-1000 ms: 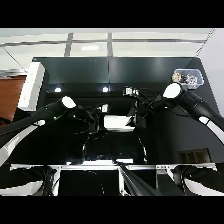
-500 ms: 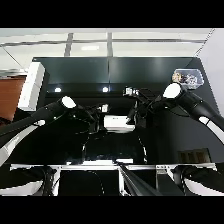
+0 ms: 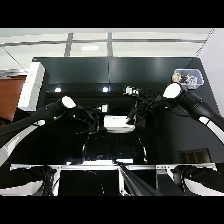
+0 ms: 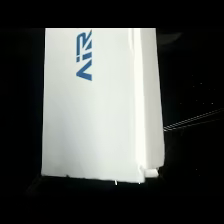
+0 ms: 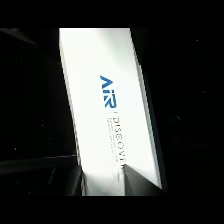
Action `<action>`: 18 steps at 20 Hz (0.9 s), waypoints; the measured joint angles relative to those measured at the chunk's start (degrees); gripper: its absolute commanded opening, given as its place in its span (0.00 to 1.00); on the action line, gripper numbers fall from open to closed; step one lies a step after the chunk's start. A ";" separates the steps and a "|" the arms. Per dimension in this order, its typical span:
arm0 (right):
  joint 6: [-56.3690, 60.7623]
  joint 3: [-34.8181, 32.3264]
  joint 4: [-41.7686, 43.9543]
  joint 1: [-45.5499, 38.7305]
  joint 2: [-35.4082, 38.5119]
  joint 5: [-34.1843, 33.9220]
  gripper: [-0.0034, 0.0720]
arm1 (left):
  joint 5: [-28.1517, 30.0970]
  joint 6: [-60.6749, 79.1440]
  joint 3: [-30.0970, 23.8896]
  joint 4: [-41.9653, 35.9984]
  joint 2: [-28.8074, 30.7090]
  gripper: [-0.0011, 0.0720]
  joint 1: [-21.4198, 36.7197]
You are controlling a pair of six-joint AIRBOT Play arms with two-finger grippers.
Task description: Fold the box and place the chain.
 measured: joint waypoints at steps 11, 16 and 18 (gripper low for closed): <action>0.68 0.02 -1.11 -0.02 0.04 1.01 0.27 | -0.72 0.11 -0.02 0.04 0.00 0.65 -0.02; 0.66 0.00 -2.84 0.04 0.04 1.86 0.40 | -0.72 0.11 -0.02 0.02 -0.02 0.65 -0.02; 0.66 0.02 -3.04 0.04 0.04 1.84 0.40 | -0.72 0.09 -0.02 0.02 -0.02 0.65 -0.02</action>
